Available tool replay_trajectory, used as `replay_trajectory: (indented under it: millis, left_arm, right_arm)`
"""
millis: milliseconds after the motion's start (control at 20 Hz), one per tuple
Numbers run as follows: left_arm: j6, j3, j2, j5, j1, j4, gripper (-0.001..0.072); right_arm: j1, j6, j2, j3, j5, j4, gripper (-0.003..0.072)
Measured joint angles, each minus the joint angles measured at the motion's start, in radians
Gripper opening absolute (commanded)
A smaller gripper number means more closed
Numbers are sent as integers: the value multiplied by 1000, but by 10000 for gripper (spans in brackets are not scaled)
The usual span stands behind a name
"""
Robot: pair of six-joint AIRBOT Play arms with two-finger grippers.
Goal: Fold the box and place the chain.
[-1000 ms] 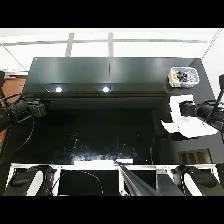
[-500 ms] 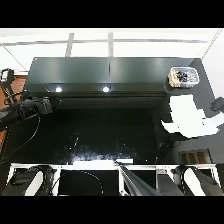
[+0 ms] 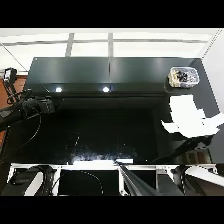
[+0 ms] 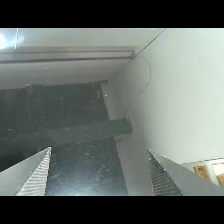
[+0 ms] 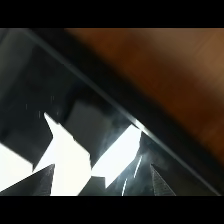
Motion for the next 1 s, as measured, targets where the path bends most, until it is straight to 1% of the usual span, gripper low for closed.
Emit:
replay_trajectory:
  millis: [100,250,300,350,400,550,600,650,700,750,800,1000]
  left_arm:
    - [0,0,0,1,-1,0,707]
    - [0,0,0,3,-1,0,707]
    - [0,0,0,3,-1,0,707]
    - [0,0,0,3,-1,0,707]
    - [0,0,0,3,-1,0,707]
    - [0,0,0,3,-1,0,707]
    - [0,0,0,3,-1,0,707]
    - [0,0,0,3,-1,0,707]
    - [0,0,0,2,-1,0,707]
    - [0,0,0,2,-1,0,707]
    - [0,0,0,2,-1,0,706]
    - [0,0,0,2,-1,0,707]
  right_arm:
    - [-22,-99,-124,85,107,104,695]
    - [-19,-177,-282,169,242,224,694]
    - [-11,-193,-326,189,281,252,668]
    - [-3,-206,-361,201,310,267,565]
    - [5,-214,-390,211,334,272,532]
    - [17,-230,-435,227,374,261,531]
    - [20,-233,-443,230,383,254,505]
    - [21,-235,-449,232,394,243,304]
    - [23,-237,-451,233,399,241,162]
    - [23,-238,-453,233,407,238,81]
    - [24,-246,-454,235,419,237,57]
    - [33,-289,-430,220,455,288,43]
